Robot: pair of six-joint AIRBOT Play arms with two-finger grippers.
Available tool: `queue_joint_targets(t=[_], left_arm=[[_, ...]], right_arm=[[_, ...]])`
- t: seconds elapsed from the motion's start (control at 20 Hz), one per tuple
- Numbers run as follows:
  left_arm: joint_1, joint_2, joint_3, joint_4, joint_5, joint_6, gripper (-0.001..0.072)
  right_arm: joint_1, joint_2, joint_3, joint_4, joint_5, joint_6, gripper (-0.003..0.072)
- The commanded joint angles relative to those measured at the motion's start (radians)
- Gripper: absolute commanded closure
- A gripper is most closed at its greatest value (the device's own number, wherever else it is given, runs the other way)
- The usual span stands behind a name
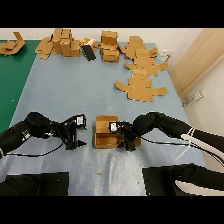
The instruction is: Fold the box.
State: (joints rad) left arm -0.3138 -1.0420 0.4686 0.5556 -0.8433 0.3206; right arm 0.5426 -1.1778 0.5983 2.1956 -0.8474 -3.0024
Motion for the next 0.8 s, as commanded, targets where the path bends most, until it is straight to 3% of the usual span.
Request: queue_joint_targets(t=[0.0,0.15,0.3,0.75], left_arm=[[-0.076,-0.006,-0.009,-0.006,0.024,-0.041,0.0026],[-0.180,-0.010,-0.009,-0.007,0.143,-0.123,0.0008],[-0.249,-0.023,-0.008,-0.006,0.163,-0.157,0.0009],[-0.288,-0.029,-0.008,-0.034,0.222,-0.156,0.0009]], right_arm=[[0.001,0.001,0.001,0.000,0.000,0.000,0.0274],[0.001,0.001,0.001,0.000,0.000,0.000,0.0275],[0.001,0.001,0.001,0.000,0.000,0.000,0.0275],[0.001,0.001,0.001,0.000,0.000,0.000,0.0275]])
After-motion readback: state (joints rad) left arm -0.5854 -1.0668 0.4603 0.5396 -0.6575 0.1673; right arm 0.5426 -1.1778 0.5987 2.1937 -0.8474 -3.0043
